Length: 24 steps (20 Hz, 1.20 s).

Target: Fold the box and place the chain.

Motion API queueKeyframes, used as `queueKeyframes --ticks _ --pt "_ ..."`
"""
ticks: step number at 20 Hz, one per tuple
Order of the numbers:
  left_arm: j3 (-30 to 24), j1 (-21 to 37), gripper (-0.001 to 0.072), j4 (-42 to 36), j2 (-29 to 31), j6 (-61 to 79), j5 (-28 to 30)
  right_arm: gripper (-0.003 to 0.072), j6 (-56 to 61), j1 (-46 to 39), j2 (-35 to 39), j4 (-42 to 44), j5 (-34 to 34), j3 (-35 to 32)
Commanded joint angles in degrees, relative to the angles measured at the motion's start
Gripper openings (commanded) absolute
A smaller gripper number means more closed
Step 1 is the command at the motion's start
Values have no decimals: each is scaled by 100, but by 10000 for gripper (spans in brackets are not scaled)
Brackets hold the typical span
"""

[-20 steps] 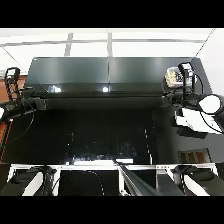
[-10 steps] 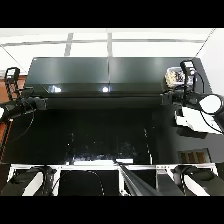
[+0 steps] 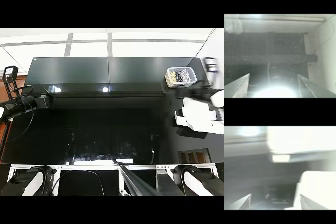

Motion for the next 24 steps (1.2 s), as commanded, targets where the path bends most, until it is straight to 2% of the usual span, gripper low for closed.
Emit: queueKeyframes --ticks 1,3,6,9,10,14,16,18,19,21,24 --pt "0 -2 709 -15 -4 13 42 715 640 -2444 -533 -994 415 675" --pt "0 -2 709 -17 -7 13 37 715 -175 -3698 -1034 -249 763 1215" --pt "0 -2 709 -17 -11 13 37 715 -1722 -4789 -2090 942 1987 2197" --pt "0 -2 709 -24 -15 11 39 715 -2734 -4937 -3104 1497 3418 3060" --pt "0 -2 709 -24 -15 11 39 715 -2981 -4841 -3394 1447 3877 3298" --pt "0 -2 709 -24 -15 11 37 712 -3104 -4400 -3757 964 4006 3401" --pt "0 -2 709 -20 -15 11 39 406 -3150 -4262 -3759 905 3976 3403" --pt "0 -4 709 -26 -15 11 37 65 -3163 -4181 -3744 820 4183 3403" --pt "0 -2 708 -26 -15 11 37 16 -3191 -4146 -3705 822 4323 3401" --pt "0 -2 708 -26 -15 9 37 16 -3189 -4035 -3480 931 4389 3357" --pt "0 -2 708 -26 -15 9 22 16 -3211 -3816 -2839 1711 4170 2981"
